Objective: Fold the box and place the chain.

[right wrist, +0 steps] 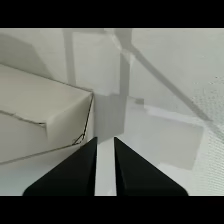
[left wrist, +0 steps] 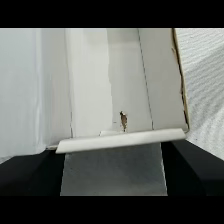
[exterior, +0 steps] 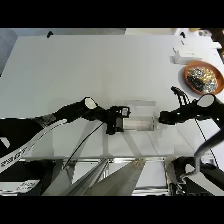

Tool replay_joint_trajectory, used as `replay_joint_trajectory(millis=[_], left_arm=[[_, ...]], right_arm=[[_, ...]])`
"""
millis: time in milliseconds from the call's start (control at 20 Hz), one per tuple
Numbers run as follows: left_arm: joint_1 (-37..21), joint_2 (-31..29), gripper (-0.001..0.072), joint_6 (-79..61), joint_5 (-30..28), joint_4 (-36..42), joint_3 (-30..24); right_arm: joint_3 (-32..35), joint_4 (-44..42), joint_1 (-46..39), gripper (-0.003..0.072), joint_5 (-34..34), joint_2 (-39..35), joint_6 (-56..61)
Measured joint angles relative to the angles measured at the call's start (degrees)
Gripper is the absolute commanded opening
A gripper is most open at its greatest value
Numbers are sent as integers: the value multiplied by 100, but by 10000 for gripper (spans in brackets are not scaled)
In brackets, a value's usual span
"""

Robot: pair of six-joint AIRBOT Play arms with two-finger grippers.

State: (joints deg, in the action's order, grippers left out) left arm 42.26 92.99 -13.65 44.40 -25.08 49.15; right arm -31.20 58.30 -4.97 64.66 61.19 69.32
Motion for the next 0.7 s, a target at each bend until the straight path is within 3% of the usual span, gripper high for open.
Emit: replay_joint_trajectory(millis=[350,550,700], left_arm=[[0,0,272,-2,0,0,2],[-2,0,272,-2,0,2,2],[-2,0,272,-2,0,0,2]], right_arm=[[0,-177,313,344,151,-509,-212],[0,-175,667,351,168,-562,-225],[0,-153,813,457,166,-573,-162]])
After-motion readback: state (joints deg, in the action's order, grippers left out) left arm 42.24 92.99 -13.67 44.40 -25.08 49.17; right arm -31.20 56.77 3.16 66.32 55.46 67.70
